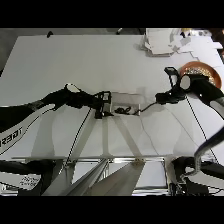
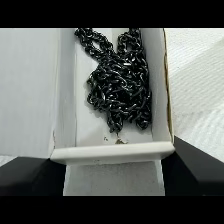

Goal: Fold the box and place the chain.

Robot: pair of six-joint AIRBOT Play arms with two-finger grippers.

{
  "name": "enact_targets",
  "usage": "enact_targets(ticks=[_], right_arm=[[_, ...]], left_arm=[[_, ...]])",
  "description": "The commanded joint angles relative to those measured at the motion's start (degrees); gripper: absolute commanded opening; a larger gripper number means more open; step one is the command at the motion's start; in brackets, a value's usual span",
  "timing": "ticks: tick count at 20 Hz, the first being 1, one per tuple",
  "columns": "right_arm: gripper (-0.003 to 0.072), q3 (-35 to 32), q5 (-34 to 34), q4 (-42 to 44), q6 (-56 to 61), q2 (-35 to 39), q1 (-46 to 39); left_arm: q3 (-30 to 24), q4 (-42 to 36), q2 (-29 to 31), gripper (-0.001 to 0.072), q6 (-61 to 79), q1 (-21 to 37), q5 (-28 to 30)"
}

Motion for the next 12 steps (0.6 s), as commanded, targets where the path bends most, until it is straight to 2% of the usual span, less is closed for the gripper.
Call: enact_targets(ticks=[1, 6, 12], right_arm=[[0.031, -0.1, -1.5, -0.1, 1.9, -1.8, -0.1], [0.0254, -0.1, -3.3, -0.1, 2.8, -2.6, -0.1], [0.0238, -0.1, -3.7, 0.3, 4.7, -4.3, -0.1]], left_arm=[[0.0, 0.0, 0.0, 0.0209, 0.0, 0.0, 0.0], [0.0, 0.0, 0.0, 0.0209, 0.0, 0.0, 0.0], [0.0, 0.0, 0.0, 0.0209, 0.0, 0.0, 0.0]])
